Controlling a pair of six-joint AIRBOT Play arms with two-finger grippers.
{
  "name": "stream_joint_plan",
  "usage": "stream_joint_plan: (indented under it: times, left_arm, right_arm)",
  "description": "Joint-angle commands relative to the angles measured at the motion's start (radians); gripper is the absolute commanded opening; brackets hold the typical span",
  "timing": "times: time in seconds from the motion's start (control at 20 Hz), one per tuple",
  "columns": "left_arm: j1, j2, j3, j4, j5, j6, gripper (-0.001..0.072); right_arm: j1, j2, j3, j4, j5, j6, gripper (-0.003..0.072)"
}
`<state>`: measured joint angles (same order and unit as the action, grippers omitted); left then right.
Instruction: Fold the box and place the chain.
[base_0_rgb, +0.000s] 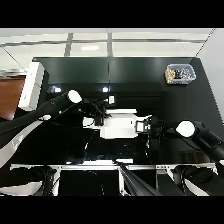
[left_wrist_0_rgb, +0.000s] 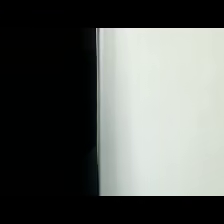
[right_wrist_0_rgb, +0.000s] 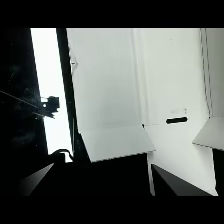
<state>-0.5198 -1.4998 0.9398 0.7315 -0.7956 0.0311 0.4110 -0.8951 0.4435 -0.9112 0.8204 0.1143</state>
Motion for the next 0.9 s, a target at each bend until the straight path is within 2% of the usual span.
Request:
stream_joint_plan:
  times: [0.0,0.2,0.5,0.85]
  left_arm:
    - [-0.003,-0.008,0.0,0.012,-0.002,0.0,0.003]
    - [-0.003,-0.008,0.0,0.012,-0.002,-0.001,0.003]
    - [-0.003,-0.008,0.0,0.012,-0.01,0.0,0.003]
    - [-0.003,-0.008,0.0,0.013,-0.024,0.0,0.003]
  right_arm:
    - [0.011,-0.004,-0.02,0.034,-0.034,-0.053,0.0707]
    - [0.059,-0.019,-0.029,0.05,-0.123,-0.055,0.0707]
    - [0.129,-0.129,-0.029,0.051,-0.273,-0.07,0.0706]
    - [0.101,-0.115,0.029,0.032,-0.277,-0.066,0.0706]
